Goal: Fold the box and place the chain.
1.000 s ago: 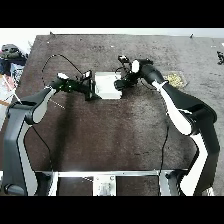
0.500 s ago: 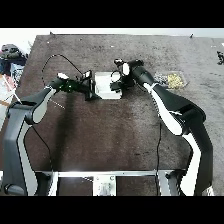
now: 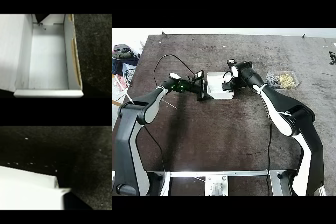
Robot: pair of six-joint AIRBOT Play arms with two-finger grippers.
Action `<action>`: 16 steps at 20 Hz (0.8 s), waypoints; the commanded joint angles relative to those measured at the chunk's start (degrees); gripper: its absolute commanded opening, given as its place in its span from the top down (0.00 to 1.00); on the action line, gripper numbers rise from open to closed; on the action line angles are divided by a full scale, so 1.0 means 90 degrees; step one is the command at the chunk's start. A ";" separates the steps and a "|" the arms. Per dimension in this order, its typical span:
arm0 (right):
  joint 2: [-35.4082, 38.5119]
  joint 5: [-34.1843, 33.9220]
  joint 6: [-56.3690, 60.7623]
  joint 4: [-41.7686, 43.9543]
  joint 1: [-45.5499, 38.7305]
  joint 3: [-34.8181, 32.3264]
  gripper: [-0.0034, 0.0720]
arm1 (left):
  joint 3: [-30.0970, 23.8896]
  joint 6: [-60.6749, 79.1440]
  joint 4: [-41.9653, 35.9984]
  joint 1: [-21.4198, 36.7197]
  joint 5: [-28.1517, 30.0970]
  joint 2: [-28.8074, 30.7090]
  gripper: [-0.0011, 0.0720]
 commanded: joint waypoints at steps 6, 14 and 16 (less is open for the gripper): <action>-0.0005 0.0080 0.0291 -0.0148 0.0022 0.0005 0.83 | -0.0002 0.0002 0.0000 0.0002 -0.0002 0.0000 0.52; 0.0012 0.0000 0.0408 -0.0146 0.0044 0.0005 0.71 | 0.0000 0.0002 0.0000 0.0002 -0.0005 0.0000 0.52; 0.0046 0.0002 0.0408 -0.0131 0.0044 0.0005 0.70 | -0.0002 0.0002 0.0000 0.0002 -0.0002 0.0000 0.52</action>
